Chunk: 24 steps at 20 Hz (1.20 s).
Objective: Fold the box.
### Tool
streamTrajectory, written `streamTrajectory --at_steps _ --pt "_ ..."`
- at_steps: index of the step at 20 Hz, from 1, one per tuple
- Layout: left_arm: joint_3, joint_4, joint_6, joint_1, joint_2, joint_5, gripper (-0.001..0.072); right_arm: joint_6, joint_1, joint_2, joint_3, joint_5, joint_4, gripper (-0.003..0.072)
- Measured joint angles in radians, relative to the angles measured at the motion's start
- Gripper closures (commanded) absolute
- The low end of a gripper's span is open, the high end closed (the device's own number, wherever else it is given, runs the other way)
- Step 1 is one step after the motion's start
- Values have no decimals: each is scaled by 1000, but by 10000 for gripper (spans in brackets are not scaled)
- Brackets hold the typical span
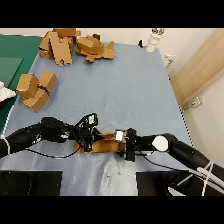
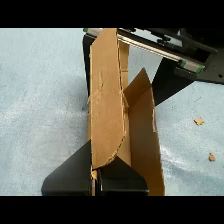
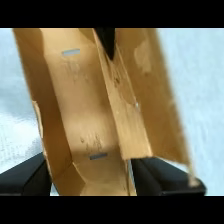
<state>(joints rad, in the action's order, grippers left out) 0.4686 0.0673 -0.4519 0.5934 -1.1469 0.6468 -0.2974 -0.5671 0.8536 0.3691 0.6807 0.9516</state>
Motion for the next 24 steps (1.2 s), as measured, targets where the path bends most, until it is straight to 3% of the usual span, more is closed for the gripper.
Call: streamTrajectory --at_steps 8,24 --pt "0 1 1 0 0 -1 694 302 77 95 55 99 -84 -34" --pt "0 0 0 -1 0 0 694 415 83 162 54 63 -124 -34"
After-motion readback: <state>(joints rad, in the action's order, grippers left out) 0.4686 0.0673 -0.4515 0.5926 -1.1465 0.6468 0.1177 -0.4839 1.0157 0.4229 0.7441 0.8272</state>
